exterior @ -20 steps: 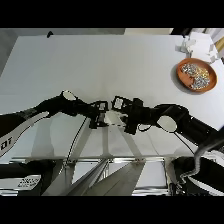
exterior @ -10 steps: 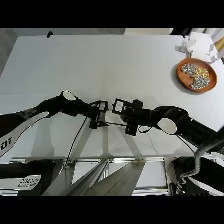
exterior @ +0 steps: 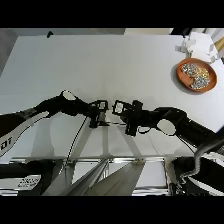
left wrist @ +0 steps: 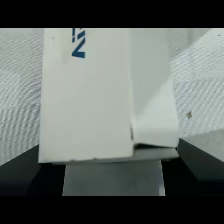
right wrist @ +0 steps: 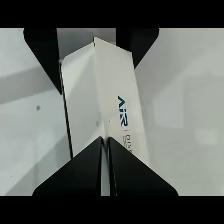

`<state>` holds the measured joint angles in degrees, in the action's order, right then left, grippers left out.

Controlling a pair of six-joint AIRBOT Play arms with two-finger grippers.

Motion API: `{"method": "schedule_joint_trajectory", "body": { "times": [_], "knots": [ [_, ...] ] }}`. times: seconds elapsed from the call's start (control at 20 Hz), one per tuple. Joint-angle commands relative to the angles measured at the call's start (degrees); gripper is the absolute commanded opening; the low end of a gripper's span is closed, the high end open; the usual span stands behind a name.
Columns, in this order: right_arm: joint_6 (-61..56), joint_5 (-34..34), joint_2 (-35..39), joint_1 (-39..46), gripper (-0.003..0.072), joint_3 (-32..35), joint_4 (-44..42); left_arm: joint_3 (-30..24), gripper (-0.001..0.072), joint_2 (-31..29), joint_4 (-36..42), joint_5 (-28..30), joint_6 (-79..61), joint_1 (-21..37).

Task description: Fold the box and place the chain.

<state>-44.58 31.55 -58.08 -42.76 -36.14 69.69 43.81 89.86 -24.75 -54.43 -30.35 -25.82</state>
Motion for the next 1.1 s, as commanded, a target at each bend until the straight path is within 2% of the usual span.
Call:
{"method": "schedule_joint_trajectory", "body": {
  "times": [0.0, 0.1, 0.25, 0.65, 1.05],
  "knots": [
    [-0.2, -0.7, -0.4, 0.0, 0.0041, 0.9, 0.3, 0.0, 0.0273, 0.0, -0.2, -0.2, -0.1, 0.0],
    [-0.1, -0.9, -0.4, 0.0, 0.005, 0.9, 0.3, 0.0, 0.0273, 0.0, -0.2, -0.2, -0.1, 0.0],
    [0.1, -0.5, 0.1, 0.0, 0.0137, 0.9, 0.3, 0.0, 0.0273, 0.0, -0.2, -0.2, -0.1, 0.0],
    [3.2, 5.4, 2.6, 0.0, 0.014, 0.9, -0.6, 0.0, 0.0273, 0.0, -0.2, -0.2, -0.1, 0.0],
    [4.6, 5.5, 2.5, 0.0, 0.014, 0.9, -1.2, 0.0, 0.0273, 0.0, -0.2, -0.2, -0.1, 0.0]
  ]
}}
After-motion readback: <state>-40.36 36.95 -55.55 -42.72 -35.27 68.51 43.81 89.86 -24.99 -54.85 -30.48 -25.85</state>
